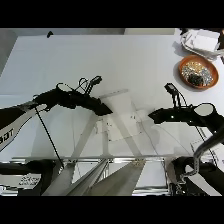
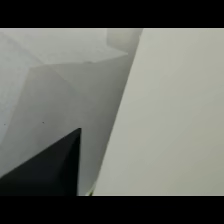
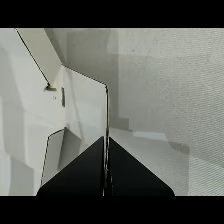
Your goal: Fold the box and place the chain.
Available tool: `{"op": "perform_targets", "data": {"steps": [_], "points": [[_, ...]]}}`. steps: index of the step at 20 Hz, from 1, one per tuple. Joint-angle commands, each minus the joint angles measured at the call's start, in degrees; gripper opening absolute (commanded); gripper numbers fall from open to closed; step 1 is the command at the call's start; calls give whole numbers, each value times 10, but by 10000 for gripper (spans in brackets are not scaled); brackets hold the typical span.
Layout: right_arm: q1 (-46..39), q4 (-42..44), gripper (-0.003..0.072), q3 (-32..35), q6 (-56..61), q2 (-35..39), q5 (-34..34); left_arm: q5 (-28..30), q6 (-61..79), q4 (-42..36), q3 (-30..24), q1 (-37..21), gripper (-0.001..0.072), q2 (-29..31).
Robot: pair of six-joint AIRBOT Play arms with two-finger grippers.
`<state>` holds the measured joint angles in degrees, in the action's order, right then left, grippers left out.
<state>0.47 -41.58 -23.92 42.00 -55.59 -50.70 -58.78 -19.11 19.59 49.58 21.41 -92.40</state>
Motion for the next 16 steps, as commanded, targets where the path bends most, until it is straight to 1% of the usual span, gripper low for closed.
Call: {"op": "perform_targets", "data": {"steps": [1,2,4,5,7,8,9,10,12,13,14,16], "points": [[1,0,13,0,0,0,0,12,13,11,0,7,277,-3],[1,0,13,0,0,0,0,12,13,18,0,7,260,-3],[1,0,13,0,0,0,0,12,14,19,0,7,256,-3],[1,0,13,0,0,0,-1,14,26,19,0,7,208,-3],[1,0,14,0,1,0,-15,13,68,19,0,8,45,-3],[1,1,16,0,2,0,-30,11,83,18,0,8,7,-3],[1,1,25,0,2,0,-40,10,89,18,0,8,8,-2],[1,1,108,0,2,0,-49,7,90,19,2,8,8,-3],[0,2,297,-2,24,1,-62,-19,120,19,9,8,7,-2],[0,-1,411,-6,48,1,-68,-30,135,19,13,8,6,2],[0,0,471,-12,71,1,-76,-31,145,19,16,8,6,11],[0,-5,472,-34,89,1,-108,-32,169,20,21,9,6,40]]}}
